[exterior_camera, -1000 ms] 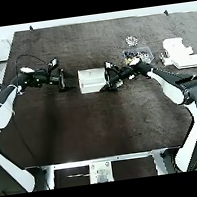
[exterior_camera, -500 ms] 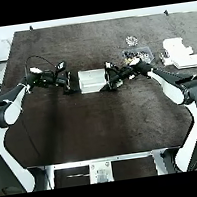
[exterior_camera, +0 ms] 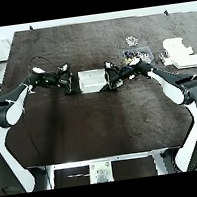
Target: Fold the box and place the chain.
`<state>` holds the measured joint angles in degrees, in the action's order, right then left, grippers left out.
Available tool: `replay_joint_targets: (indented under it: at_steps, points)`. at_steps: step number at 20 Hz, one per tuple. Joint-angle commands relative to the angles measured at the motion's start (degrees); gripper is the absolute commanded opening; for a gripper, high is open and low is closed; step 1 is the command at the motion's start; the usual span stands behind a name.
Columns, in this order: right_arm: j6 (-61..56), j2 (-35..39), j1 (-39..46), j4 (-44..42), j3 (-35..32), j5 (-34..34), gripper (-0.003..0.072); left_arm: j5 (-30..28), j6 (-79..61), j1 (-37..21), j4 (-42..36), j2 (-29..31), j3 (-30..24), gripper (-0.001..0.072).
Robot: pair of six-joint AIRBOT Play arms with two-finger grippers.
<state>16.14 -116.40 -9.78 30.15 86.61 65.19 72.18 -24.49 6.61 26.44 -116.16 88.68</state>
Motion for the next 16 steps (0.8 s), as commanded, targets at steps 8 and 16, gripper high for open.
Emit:
replay_joint_targets:
  at_steps: [8,16]
  points:
    - [-0.07,0.0,-0.04,-0.09,-0.02,-0.02,0.0489,-1.51,-1.4,0.74,-1.44,-2.19,0.83,0.072]
    - [-0.07,0.0,-0.02,-0.11,-0.02,-0.04,0.0489,-1.64,-1.22,0.74,-3.56,-3.5,1.49,0.072]
